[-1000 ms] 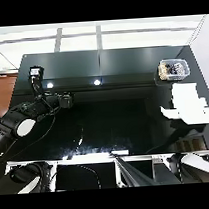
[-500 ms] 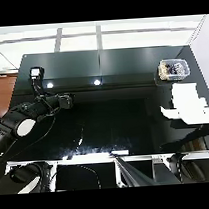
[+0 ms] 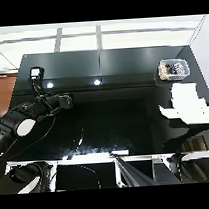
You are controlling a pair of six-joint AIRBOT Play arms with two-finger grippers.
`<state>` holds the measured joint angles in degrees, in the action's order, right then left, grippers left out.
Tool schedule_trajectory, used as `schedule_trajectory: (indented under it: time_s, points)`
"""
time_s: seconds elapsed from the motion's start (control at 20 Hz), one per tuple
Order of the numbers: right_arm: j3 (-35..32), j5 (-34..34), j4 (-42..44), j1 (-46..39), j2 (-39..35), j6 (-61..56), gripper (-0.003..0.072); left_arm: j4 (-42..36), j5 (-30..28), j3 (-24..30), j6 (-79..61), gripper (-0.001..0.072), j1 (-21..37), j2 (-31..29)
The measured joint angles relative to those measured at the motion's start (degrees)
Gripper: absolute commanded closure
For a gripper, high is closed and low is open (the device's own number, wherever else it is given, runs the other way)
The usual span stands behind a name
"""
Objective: Fold the box and place the chain.
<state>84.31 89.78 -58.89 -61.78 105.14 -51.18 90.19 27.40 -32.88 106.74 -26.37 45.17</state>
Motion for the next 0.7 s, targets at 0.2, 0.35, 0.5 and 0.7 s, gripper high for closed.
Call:
schedule_trajectory:
  time_s: [0.2, 0.35, 0.5, 0.7]
  points:
    - [-0.46, 2.54, -1.01, 2.8, -0.35, -0.07, 0.0668, 0.28, -0.07, 0.0, 0.0, 0.0009, 0.0, 0.0]
    - [-3.23, 4.76, 1.7, 5.64, -2.05, -0.24, 0.0668, 0.37, -0.26, 0.0, 0.0, 0.0009, 0.0, 0.0]
    - [-9.49, 6.64, 6.49, 9.55, -5.18, -0.87, 0.0668, 0.37, -0.28, 0.0, 0.0, 0.0009, 0.0, 0.0]
    - [-22.27, 3.37, 16.2, 16.76, -13.29, -1.31, 0.0668, 0.37, -0.35, 0.0, 0.0, 0.0009, 0.0, 0.0]
